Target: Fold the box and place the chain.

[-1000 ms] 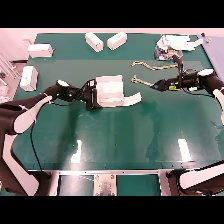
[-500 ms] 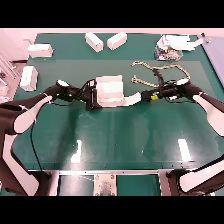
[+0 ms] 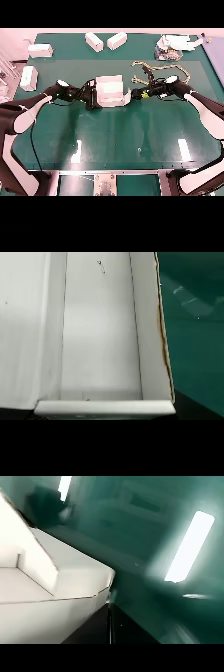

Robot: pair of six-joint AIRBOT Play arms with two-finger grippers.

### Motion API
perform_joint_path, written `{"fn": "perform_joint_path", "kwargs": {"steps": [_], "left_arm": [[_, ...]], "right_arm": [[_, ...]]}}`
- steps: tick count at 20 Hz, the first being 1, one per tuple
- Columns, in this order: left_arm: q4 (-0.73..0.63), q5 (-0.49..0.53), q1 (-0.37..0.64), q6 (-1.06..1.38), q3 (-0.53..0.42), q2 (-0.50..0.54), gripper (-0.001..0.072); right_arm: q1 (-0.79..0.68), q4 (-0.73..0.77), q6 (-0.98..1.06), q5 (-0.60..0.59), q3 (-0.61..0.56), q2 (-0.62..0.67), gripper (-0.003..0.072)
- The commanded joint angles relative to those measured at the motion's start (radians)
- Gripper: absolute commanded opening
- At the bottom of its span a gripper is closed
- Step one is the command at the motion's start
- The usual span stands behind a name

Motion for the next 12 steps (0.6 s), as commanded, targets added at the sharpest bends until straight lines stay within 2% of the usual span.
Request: {"fn": "perform_joint_path", "kwargs": {"steps": [1,8,10,12], "left_arm": [[0.000,0.000,0.000,0.000,0.000,0.000,0.0378],[0.000,0.000,0.000,0.000,0.000,0.000,0.0378],[0.000,0.000,0.000,0.000,0.000,0.000,0.0378],[0.000,0.000,0.000,0.000,0.000,0.000,0.0379]], "right_arm": [[0.024,0.000,0.028,0.014,0.024,0.021,0.0010],[0.045,-0.004,0.050,0.014,0.037,0.037,0.0013],[0.045,-0.003,0.050,0.024,0.039,0.044,0.0135],[0.045,-0.008,0.050,0.051,0.038,0.044,0.0135]]}}
